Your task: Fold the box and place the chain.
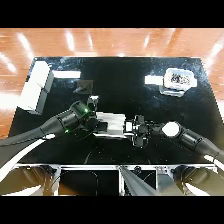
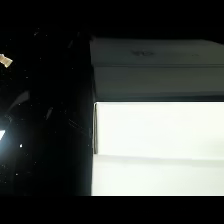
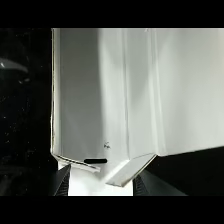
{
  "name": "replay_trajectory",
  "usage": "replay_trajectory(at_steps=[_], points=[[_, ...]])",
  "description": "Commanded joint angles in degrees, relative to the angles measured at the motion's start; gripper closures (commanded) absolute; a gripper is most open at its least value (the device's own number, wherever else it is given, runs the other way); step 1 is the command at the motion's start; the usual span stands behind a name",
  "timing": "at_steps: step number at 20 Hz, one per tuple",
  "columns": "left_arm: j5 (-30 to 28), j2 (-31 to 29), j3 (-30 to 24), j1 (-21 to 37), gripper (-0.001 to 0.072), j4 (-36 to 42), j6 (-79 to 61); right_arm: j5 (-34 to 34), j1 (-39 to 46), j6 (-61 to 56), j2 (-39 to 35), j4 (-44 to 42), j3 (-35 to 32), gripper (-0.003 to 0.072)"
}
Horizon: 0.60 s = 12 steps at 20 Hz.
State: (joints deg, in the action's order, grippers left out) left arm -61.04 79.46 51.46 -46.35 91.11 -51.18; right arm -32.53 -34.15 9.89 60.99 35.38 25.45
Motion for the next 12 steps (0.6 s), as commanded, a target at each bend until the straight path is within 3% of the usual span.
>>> replay_trajectory(at_steps=[1,5,6,7,12], points=[[-0.5,0.0,0.0,0.0,0.0690,0.1,-0.1,-0.5,-0.4,0.5,0.8,-1.5,0.3,0.0267],[-0.5,0.0,0.0,0.0,0.0689,0.4,0.0,2.9,-4.2,1.4,1.8,-1.8,0.4,0.0269],[-0.4,0.0,0.0,0.0,0.0690,0.5,-0.1,4.1,-5.1,1.4,1.8,-2.3,0.4,0.0371],[-0.4,0.0,0.0,0.0,0.0690,0.5,-0.1,5.0,-5.6,1.4,1.9,-2.9,0.4,0.0384],[-0.3,0.0,0.0,0.0,0.0690,0.9,-0.1,7.0,-5.7,1.4,1.9,-6.2,0.4,0.0385]])
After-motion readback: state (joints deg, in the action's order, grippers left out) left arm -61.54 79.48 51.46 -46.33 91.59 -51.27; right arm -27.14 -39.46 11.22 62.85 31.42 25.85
